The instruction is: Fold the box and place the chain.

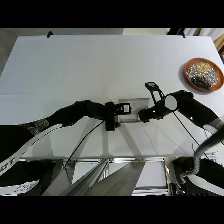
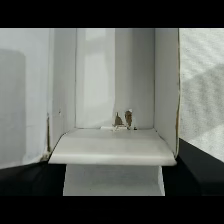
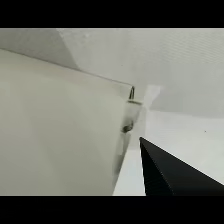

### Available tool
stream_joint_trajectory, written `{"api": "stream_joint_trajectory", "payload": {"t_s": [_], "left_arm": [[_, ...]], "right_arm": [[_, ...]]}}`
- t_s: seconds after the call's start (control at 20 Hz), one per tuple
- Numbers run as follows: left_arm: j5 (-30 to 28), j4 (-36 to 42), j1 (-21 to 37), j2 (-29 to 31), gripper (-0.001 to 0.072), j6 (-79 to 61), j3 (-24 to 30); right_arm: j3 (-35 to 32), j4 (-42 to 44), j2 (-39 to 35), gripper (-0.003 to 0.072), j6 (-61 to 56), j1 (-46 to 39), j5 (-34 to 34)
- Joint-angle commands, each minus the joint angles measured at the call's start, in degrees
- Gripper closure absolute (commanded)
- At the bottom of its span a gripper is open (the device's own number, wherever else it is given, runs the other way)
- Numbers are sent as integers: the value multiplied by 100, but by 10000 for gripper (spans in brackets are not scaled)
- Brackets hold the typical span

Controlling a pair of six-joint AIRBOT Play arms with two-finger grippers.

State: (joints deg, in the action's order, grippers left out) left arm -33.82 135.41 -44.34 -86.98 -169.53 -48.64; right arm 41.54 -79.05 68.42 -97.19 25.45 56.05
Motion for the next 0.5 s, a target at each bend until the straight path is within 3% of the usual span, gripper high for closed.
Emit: {"api": "stream_joint_trajectory", "payload": {"t_s": [0.0,0.3,0.45], "left_arm": [[0,-2,2,4,557,0,0],[0,-2,2,4,557,0,0],[0,-2,2,4,557,0,0]], "right_arm": [[90,-192,105,212,-321,162,85],[87,-238,107,218,-435,164,24],[85,-236,107,283,-439,164,2]]}}
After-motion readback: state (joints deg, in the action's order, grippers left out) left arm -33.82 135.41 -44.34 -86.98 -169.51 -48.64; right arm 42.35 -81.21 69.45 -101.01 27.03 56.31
